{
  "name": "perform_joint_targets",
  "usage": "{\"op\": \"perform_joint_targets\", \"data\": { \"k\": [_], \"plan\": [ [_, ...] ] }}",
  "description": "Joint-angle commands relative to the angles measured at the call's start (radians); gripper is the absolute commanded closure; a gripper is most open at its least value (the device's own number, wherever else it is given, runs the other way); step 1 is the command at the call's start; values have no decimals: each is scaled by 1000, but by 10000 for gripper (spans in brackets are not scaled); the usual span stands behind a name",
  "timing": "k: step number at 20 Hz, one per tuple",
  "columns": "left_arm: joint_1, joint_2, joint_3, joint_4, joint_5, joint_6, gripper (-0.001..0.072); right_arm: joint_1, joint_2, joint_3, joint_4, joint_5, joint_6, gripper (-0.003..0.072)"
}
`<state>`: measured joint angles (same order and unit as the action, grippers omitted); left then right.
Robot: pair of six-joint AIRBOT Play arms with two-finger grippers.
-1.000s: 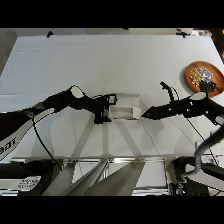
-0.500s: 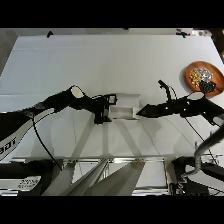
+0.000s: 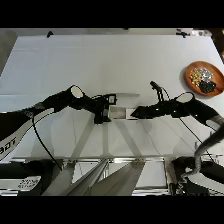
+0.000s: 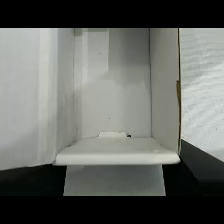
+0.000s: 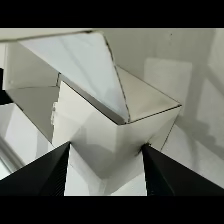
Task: Fold the box and place the chain.
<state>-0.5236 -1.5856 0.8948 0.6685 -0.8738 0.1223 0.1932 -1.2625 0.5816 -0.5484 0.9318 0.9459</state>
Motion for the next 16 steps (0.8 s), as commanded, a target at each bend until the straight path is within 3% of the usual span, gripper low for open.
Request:
{"op": "perform_joint_targets", "data": {
  "k": [1, 6, 12, 16],
  "plan": [
    [-1, -1, 0, -1, 2, 1, 295, 69, 30, 12, -151, -127, 162, 222],
    [-1, 0, 0, -1, 1, 0, 295, 160, 34, 66, -327, -192, 365, 223],
    [-1, 0, 0, -2, 2, 1, 295, 291, 33, 148, -753, -187, 785, 233],
    [-1, 0, 0, -1, 2, 0, 295, 348, 27, 179, -842, -184, 891, 307]
  ]
}}
